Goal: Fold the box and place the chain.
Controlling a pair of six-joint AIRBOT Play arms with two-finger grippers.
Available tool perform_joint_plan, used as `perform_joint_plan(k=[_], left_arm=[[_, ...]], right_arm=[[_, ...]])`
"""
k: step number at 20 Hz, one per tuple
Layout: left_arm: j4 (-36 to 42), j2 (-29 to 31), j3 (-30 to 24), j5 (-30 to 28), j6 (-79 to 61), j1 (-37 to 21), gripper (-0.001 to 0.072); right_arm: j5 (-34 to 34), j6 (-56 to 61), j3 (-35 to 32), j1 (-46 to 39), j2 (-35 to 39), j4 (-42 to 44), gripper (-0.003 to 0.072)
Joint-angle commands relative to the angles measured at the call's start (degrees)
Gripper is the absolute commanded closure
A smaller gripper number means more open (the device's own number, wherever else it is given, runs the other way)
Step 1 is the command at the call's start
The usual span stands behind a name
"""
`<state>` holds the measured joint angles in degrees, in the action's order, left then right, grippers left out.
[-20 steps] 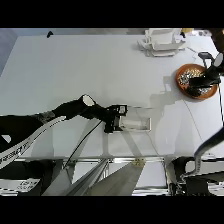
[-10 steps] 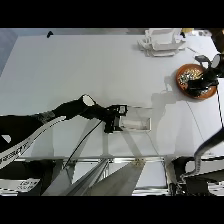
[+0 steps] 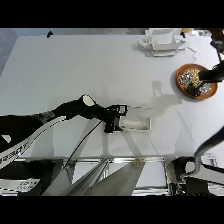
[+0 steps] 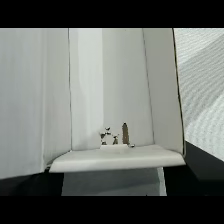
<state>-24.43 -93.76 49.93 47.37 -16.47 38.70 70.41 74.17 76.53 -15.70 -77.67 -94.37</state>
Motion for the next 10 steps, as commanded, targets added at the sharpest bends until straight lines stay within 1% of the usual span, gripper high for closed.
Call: perform_joint_plan(k=[1,3,5,7,10], left_arm=[[0.0,0.0,0.0,0.0,0.0,0.0,0.07],[0.0,0.0,0.0,0.0,0.0,0.0,0.07],[0.0,0.0,0.0,0.0,0.0,0.0,0.07],[0.0,0.0,0.0,0.0,0.0,0.0,0.07],[0.0,0.0,0.0,0.0,0.0,0.0,0.07]], right_arm=[[0.6,-1.4,0.1,0.0,11.0,8.7,0.067],[1.2,-2.3,0.1,0.0,17.3,14.8,0.067],[3.7,-2.5,0.1,0.0,21.9,17.9,0.067],[7.7,-2.6,0.0,0.0,25.3,21.0,0.067],[11.1,-3.0,0.0,1.7,29.8,26.3,0.067]])
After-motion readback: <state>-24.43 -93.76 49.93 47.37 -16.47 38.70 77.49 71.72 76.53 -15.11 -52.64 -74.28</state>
